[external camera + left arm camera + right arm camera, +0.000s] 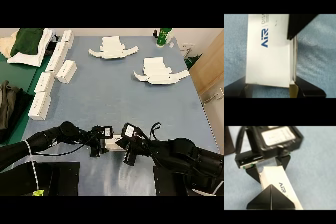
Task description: Fold the box.
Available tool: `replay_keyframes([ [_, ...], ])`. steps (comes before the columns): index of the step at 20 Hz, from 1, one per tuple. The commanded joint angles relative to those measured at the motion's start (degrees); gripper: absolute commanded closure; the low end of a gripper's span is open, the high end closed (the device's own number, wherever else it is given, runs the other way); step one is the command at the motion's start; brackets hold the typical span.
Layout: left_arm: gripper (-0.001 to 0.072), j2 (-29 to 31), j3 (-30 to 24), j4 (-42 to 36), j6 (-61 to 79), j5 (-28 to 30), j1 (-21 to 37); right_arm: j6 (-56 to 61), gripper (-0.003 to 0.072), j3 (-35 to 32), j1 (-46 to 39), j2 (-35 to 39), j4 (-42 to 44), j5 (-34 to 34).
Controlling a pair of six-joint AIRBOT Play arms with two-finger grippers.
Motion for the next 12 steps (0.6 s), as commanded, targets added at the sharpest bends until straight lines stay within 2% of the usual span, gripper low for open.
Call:
replay_keyframes([
  [1,0.0245,0.0,0.0,0.0,0.0,0.0,0.0,9.5,0.0681,-5.6,0.1,1.5,0.3,10.6],
  [5,0.0244,0.0,0.0,0.0,0.0,0.0,0.0,14.6,0.0681,-8.5,0.1,1.4,0.3,16.4],
  [12,0.0244,0.0,0.0,0.0,0.0,0.0,0.0,17.9,0.0681,-11.5,2.3,0.1,0.3,16.6],
])
